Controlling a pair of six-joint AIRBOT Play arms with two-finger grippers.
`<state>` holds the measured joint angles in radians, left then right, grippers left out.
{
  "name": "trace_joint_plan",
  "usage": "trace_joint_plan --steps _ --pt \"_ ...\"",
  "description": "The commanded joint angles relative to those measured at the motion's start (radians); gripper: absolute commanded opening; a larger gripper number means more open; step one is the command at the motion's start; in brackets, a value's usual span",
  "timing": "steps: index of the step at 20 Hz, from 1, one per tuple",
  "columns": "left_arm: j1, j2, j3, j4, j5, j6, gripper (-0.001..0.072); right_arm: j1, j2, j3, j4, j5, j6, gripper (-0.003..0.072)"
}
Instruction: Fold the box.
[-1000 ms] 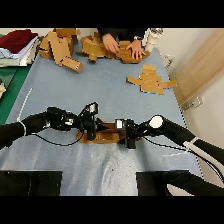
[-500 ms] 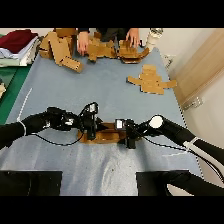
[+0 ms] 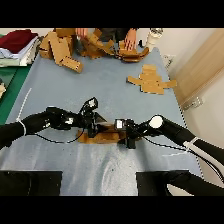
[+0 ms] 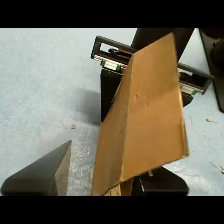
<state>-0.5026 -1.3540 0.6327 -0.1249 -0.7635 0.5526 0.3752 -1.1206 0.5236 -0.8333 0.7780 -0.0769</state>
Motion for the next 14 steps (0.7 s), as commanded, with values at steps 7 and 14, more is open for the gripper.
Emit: trace_joint_plan --steps 7,14 --pt "0.024 0.125 0.002 0.217 0.1 -0.37 0.07 0.001 0.0 0.001 0.0 -0.003 0.0 0.0507" --pt "0.024 0.21 0.002 0.667 0.07 -0.743 0.0699 0.001 0.0 0.001 0.0 -0.004 0.0 0.0507"
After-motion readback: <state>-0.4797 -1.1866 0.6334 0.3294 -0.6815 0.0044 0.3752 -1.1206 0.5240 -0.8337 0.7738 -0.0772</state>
